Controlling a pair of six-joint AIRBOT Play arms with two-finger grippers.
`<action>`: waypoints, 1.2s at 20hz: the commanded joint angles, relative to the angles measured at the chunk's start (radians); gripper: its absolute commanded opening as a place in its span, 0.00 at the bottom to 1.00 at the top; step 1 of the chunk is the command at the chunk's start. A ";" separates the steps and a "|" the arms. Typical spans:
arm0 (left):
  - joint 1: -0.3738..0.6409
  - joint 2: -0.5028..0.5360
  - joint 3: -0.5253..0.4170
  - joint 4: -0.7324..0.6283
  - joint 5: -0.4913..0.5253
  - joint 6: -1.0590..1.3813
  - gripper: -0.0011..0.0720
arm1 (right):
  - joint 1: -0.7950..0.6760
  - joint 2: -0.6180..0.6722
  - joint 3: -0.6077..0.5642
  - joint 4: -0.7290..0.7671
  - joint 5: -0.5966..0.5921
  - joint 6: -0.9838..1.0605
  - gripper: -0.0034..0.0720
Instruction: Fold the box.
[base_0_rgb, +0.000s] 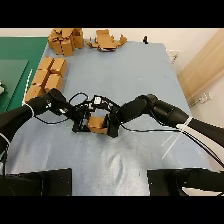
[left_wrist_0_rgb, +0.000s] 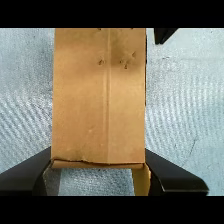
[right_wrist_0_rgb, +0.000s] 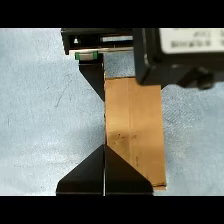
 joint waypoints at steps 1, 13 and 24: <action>0.001 0.001 0.000 0.000 0.000 0.000 0.04 | 0.002 0.018 -0.002 0.013 0.072 0.161 0.05; 0.001 0.001 0.000 0.000 0.003 -0.005 0.04 | 0.159 0.132 -0.340 -0.080 0.684 0.480 0.05; 0.001 0.001 0.000 0.000 0.003 -0.004 0.04 | 0.156 0.050 -0.323 -0.085 0.612 0.483 0.05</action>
